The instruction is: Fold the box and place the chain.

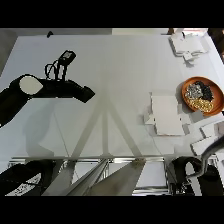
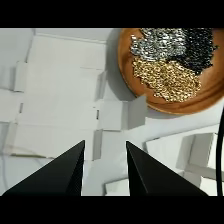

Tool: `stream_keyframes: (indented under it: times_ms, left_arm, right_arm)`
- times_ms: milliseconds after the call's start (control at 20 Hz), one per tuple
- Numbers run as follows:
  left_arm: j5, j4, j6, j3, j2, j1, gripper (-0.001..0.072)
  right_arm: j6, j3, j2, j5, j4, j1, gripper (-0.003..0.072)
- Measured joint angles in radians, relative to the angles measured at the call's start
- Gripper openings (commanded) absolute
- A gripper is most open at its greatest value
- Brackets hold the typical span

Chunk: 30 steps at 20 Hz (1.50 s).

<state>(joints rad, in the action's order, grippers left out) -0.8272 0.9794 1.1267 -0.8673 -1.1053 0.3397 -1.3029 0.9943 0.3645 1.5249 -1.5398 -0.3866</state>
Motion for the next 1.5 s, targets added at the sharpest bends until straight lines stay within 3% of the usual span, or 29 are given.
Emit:
stream_keyframes:
  times_ms: [150, 250, 350, 900, 1250, 1500]
  left_arm:
    - [0.000, 0.000, 0.000, 0.000, 0.000, 0.000, 0.0697]
    - [0.000, 0.000, 0.000, 0.000, 0.000, 0.000, 0.0697]
    - [0.000, 0.000, 0.000, 0.000, 0.000, 0.000, 0.0697]
    - [0.000, 0.000, 0.000, 0.000, 0.000, 0.000, 0.0697]
    - [0.000, 0.000, 0.000, 0.000, 0.000, 0.000, 0.0697]
    - [0.000, 0.000, 0.000, 0.000, 0.000, 0.000, 0.0697]
  right_arm:
    - [-0.033, -0.037, 0.038, -0.019, -0.092, 0.000, 0.0297]
    - [-0.044, -0.051, 0.103, -0.024, -0.107, 0.000, 0.0429]
    - [-0.055, -0.060, 0.192, -0.024, -0.114, 0.000, 0.0477]
    - [-0.034, -0.066, 0.734, -0.114, -0.145, -0.044, 0.0477]
    - [0.032, -0.066, 0.861, -0.201, -0.103, -0.211, 0.0473]
    - [0.124, -0.066, 0.913, -0.183, -0.007, -0.258, 0.0380]
